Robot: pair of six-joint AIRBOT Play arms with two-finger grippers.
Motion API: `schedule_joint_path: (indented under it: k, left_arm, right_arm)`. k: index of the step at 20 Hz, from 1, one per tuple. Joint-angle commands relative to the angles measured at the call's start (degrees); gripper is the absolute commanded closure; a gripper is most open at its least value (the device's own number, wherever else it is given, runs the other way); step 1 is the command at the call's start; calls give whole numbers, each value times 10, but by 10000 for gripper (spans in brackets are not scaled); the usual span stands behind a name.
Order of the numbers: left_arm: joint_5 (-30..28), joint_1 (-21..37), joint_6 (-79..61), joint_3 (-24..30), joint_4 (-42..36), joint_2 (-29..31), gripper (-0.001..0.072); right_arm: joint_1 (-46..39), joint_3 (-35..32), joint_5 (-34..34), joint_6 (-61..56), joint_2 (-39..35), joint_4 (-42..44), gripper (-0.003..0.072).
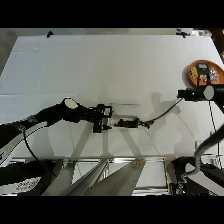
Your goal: Fold the box and place the chain.
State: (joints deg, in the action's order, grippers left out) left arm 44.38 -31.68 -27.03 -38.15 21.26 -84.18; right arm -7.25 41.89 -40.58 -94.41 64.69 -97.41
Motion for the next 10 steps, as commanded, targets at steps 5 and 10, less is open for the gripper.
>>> schedule_joint_path:
  k: [5,10]
  left_arm:
    - [0,0,0,0,0,0,332]
    - [0,0,0,0,0,0,332]
  right_arm:
    - [30,0,-173,158,-181,225,675]
    - [155,0,-279,195,-260,289,675]
